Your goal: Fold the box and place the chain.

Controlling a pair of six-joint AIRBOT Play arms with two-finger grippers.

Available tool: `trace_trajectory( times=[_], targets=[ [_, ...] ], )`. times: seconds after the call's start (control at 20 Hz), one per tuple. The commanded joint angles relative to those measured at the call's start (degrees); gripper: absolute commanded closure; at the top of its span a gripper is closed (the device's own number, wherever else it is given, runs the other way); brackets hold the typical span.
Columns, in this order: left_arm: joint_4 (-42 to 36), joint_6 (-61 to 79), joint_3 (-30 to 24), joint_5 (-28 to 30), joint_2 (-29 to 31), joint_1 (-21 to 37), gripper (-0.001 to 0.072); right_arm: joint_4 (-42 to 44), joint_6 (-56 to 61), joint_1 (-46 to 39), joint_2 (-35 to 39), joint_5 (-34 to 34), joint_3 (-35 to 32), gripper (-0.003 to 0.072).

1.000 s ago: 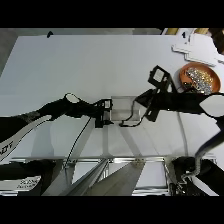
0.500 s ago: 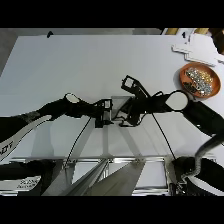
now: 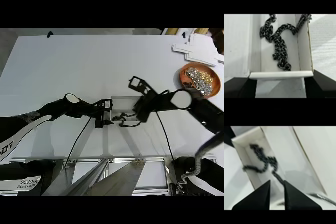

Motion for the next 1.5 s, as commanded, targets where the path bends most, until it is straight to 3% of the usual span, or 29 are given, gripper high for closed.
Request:
trace_trajectory(
  times=[0.0,0.15,0.4,0.55,0.65,0.8,1.45],
  targets=[
    [0.0,0.0,0.0,0.0,0.0,0.0,0.0700,-5.1,-10.1,-7.1,3.5,8.1,0.0,0.0530],
    [0.0,0.0,0.0,0.0,0.0,0.0,0.0700,-5.0,-25.7,-10.8,2.4,12.0,-1.0,0.0528],
    [0.0,0.0,0.0,0.0,0.0,0.0,0.0700,-0.7,-40.1,-10.8,-3.5,8.9,-4.7,0.0519],
    [0.0,0.0,0.0,0.0,0.0,0.0,0.0700,1.5,-45.4,-10.8,-6.7,5.8,-5.9,0.0455],
    [0.0,0.0,0.0,0.0,0.0,0.0,0.0700,3.5,-47.7,-10.8,-8.2,3.3,-5.9,0.0397],
    [0.0,0.0,0.0,0.0,0.0,0.0,0.0700,4.2,-50.5,-10.8,-10.1,1.4,-5.9,0.0397],
    [0.0,0.0,0.0,0.0,0.0,0.0,0.0700,4.0,-52.7,-10.8,-14.3,-3.1,-6.0,0.0465]
  ],
)
